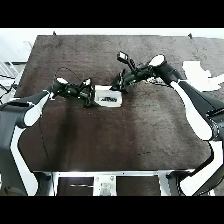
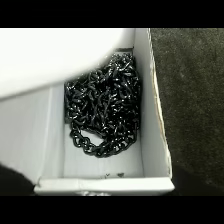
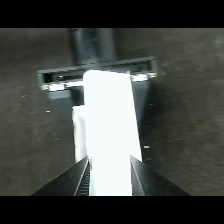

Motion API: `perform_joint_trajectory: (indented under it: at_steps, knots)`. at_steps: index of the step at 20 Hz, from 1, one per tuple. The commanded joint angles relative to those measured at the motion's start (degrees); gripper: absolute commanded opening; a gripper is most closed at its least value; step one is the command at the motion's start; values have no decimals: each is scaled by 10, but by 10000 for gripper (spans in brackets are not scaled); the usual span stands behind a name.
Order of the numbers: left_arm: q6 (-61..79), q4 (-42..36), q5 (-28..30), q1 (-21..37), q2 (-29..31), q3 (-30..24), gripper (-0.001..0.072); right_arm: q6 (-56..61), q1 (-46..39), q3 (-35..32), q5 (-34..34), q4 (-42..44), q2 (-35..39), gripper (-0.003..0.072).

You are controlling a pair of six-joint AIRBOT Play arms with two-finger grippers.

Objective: Fold the box and place the chain.

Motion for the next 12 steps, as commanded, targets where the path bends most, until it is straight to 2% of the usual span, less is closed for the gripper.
perform_joint_trajectory:
  at_steps: [1, 6, 10, 12]
  knots:
    - [0, 0, 0, 0, 0, 0, 528, 24, 8, 0, 34, 4, -1, 304]
    - [0, 0, 0, 0, 0, 0, 528, 27, 15, 4, 29, 6, -3, 302]
    - [0, 0, -1, 0, 0, 0, 528, 36, 3, 58, 59, 51, -3, 301]
    - [0, 0, 0, 0, 0, 0, 528, 36, -3, 79, 18, 51, -3, 298]
